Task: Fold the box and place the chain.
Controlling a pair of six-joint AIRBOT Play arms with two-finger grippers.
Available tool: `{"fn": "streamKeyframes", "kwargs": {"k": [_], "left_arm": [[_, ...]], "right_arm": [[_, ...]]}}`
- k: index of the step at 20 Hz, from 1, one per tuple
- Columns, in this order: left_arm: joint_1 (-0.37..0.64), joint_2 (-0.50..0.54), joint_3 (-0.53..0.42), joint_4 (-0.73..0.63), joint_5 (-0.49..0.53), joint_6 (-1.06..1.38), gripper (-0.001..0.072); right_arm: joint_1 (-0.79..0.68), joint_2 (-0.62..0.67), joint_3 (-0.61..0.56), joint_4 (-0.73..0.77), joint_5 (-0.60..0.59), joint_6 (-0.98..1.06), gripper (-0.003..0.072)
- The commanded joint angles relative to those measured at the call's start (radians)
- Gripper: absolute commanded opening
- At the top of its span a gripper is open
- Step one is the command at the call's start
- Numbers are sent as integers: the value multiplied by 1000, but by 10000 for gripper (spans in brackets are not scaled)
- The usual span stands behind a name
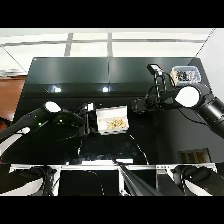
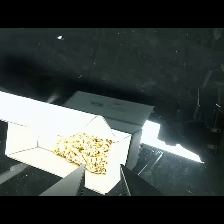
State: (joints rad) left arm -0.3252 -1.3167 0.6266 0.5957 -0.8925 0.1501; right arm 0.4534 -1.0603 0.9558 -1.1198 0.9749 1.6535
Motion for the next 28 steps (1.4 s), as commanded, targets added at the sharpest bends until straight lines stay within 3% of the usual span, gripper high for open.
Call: {"fn": "streamKeyframes", "kwargs": {"k": [1,6,14,18,19,20,22,23,24,28], "left_arm": [[-11,0,1,-2,-2,-27,720],[-13,0,1,-13,11,-27,720],[-92,0,1,-32,139,74,720],[-96,0,1,-23,152,93,692],[-96,0,1,-23,152,93,656],[-96,0,1,-23,153,93,503],[-96,0,1,-20,152,93,418],[-96,0,1,-20,152,93,370],[-96,0,1,-20,152,93,370],[-96,0,1,-21,152,92,370]], "right_arm": [[0,0,0,0,0,0,259],[0,0,0,0,0,0,259],[0,0,0,0,0,0,259],[0,0,0,-9,0,0,259],[-1,0,0,-14,-1,0,259],[-1,0,0,-20,-7,0,259],[0,-4,-1,-26,-56,4,262],[0,-8,-1,-25,-100,34,415],[0,-17,0,-22,-143,37,687],[-2,-105,0,-2,-299,-3,705]]}}
